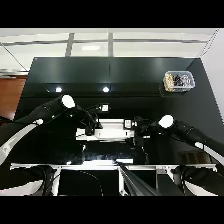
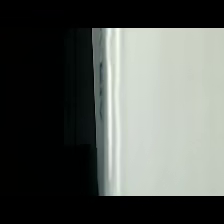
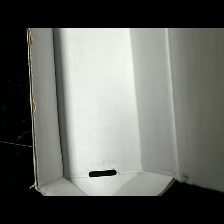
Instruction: Fold the box and place the chain.
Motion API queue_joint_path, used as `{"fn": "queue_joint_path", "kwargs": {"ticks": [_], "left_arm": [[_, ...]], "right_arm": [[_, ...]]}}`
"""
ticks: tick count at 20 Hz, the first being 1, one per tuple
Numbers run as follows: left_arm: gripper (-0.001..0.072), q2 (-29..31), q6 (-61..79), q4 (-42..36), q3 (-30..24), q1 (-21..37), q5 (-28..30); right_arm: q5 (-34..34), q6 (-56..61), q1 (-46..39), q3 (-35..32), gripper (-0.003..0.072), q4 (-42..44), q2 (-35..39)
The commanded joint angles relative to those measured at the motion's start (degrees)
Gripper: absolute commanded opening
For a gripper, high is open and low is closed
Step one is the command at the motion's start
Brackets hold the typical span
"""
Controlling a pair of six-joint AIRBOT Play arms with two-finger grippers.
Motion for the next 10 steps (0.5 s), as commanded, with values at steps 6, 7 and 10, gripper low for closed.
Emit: {"fn": "queue_joint_path", "kwargs": {"ticks": [6,7,10], "left_arm": [[0.0266,0.0,0.0,-0.2,0.0,0.0,0.0],[0.0408,0.3,0.0,0.2,0.0,0.2,0.0],[0.0579,3.2,-3.4,1.7,1.6,2.5,-1.4]], "right_arm": [[0.1,0.0,0.0,0.0,0.0308,0.0,-0.1],[0.1,0.0,0.0,0.0,0.0308,0.0,-0.1],[0.1,0.0,0.0,0.0,0.0308,0.0,-0.1]]}}
